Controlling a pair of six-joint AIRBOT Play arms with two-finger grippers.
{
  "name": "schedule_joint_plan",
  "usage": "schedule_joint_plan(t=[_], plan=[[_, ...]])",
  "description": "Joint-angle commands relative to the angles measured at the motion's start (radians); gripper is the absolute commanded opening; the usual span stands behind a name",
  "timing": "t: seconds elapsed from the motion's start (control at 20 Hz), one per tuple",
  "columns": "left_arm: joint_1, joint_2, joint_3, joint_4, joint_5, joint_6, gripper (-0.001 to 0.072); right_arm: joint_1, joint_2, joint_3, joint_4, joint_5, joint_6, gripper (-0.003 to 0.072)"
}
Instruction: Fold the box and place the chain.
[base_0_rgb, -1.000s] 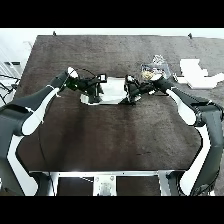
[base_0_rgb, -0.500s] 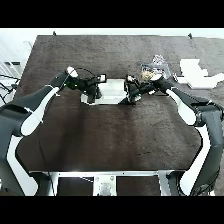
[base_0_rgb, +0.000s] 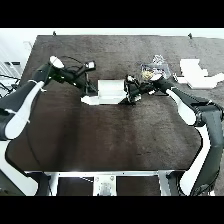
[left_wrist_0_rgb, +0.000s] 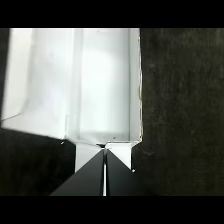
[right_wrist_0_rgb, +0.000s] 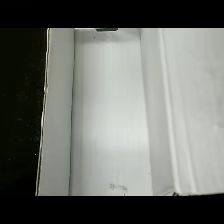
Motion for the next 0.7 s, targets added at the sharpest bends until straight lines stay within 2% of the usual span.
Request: schedule_joint_plan(t=[0.0,0.15,0.35,0.5,0.65], plan=[[0.043,0.078,-0.002,-0.016,0.003,-0.219,0.0012,0.000,0.000,0.000,0.000,0.000,0.000,0.0593],[0.061,0.119,-0.007,0.003,0.057,-0.537,0.0012,0.000,0.000,0.000,0.000,0.000,0.000,0.0593],[0.135,0.135,-0.008,0.005,0.051,-0.894,0.0013,0.000,0.000,0.000,0.000,0.000,0.000,0.0593],[0.190,0.136,-0.037,0.018,0.013,-1.030,0.0012,0.000,0.000,0.000,0.000,0.000,0.000,0.0593],[0.220,0.171,-0.134,0.039,0.026,-1.093,0.0013,0.000,0.000,0.000,0.000,0.000,0.000,0.0593]])
